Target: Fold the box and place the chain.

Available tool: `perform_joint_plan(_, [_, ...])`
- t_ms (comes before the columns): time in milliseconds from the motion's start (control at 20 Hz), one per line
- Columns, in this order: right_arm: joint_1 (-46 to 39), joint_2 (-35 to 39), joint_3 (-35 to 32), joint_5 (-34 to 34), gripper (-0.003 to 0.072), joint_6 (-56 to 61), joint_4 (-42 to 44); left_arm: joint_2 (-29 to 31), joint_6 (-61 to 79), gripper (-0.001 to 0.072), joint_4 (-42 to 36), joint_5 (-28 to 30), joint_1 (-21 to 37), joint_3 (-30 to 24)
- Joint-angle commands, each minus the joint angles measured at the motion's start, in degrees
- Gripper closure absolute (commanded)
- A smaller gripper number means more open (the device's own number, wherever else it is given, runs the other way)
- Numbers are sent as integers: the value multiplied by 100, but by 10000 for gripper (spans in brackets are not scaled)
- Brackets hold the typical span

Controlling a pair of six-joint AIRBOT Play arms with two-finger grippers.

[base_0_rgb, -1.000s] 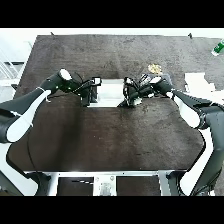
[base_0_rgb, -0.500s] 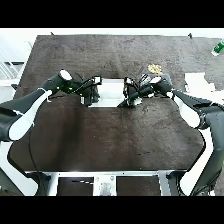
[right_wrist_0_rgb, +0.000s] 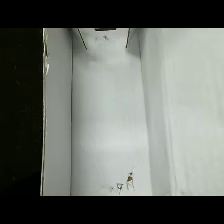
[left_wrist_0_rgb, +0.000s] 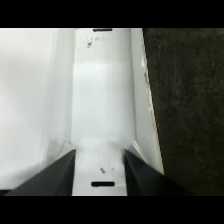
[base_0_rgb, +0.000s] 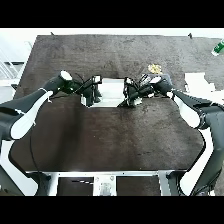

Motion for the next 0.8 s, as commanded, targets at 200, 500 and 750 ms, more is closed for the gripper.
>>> perform_joint_plan(200, [7,-4,-2,0,210,7,4,-74,166,330,-208,33,-2,0])
perform_joint_plan(500, [7,-4,-2,0,210,4,4,-76,111,67,-201,92,-2,0])
perform_joint_plan(750, [7,-4,-2,0,210,4,4,-74,57,253,-160,94,20,0])
